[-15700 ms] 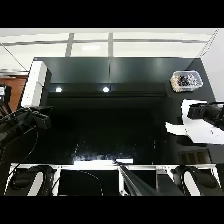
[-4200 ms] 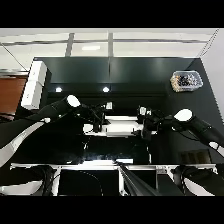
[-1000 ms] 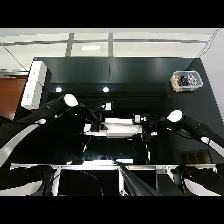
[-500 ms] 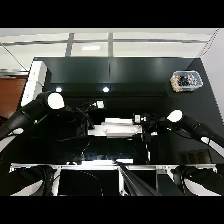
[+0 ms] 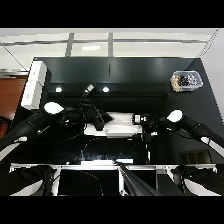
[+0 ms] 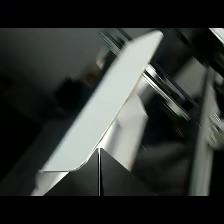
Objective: Fold the box and place the chain.
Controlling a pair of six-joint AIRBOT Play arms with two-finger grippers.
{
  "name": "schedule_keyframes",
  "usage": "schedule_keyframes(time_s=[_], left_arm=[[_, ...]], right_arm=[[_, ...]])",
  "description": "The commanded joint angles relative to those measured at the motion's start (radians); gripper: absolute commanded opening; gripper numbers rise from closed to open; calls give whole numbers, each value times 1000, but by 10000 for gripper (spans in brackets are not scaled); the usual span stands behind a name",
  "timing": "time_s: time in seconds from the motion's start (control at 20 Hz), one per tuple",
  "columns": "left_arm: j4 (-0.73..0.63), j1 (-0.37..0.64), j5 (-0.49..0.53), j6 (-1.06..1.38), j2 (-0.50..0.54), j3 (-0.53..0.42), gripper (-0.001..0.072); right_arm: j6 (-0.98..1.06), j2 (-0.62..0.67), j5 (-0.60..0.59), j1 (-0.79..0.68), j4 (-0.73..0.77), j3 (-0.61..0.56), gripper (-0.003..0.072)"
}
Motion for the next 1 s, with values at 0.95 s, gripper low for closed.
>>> schedule_keyframes(time_s=[0.95], left_arm=[[620,105,-54,-209,-58,196,24]], right_arm=[[0,1,-2,0,1,0,477]])
